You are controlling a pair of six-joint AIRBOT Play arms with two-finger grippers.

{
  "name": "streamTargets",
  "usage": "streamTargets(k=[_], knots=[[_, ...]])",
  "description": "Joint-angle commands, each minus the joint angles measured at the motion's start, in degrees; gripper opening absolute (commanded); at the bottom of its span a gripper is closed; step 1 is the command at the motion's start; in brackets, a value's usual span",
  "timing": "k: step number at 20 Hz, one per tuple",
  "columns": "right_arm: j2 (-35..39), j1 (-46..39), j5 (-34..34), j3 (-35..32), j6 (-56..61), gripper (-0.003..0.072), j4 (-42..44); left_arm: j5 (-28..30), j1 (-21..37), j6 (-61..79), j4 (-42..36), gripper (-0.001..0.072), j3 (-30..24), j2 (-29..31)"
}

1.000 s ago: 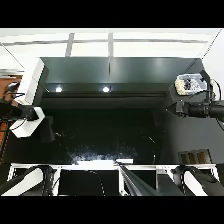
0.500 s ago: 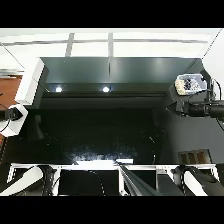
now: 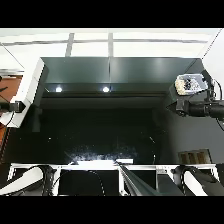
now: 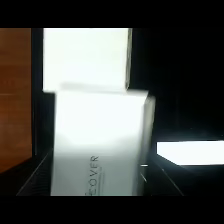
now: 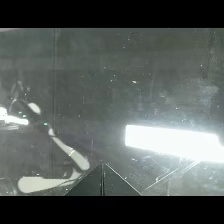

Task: Fold the box and place the chain.

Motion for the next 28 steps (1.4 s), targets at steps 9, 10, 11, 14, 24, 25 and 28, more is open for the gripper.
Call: streamTargets(k=[9,10,11,14,24,25,28], knots=[[4.94,-0.02,5.4,6.43,-3.54,0.0014,-0.07,-19.32,-6.36,-12.26,-12.76,0.0026,24.37,6.49],[7.82,0.31,2.82,6.29,-5.79,0.0014,-0.52,-20.65,-7.93,-12.33,-16.11,0.0026,24.3,8.31],[11.17,1.49,-0.42,5.86,-9.03,0.0015,-2.1,-21.24,-9.86,-12.35,-18.56,0.0025,23.12,10.43],[19.02,6.14,-13.81,0.11,-14.73,0.0015,-2.93,-15.96,-19.61,-12.04,-20.39,0.0024,12.37,20.76],[20.04,8.17,-24.44,-12.44,-15.82,0.0016,-11.54,4.11,-33.0,-11.87,-10.69,0.0028,-21.92,41.7],[20.04,8.17,-24.44,-12.44,-15.8,0.0016,-11.52,4.15,-33.0,-11.87,-10.69,0.0029,-22.29,41.66],[20.04,8.17,-24.44,-12.44,-15.8,0.0016,-11.54,4.15,-33.0,-11.87,-10.69,0.0029,-22.34,41.4]])
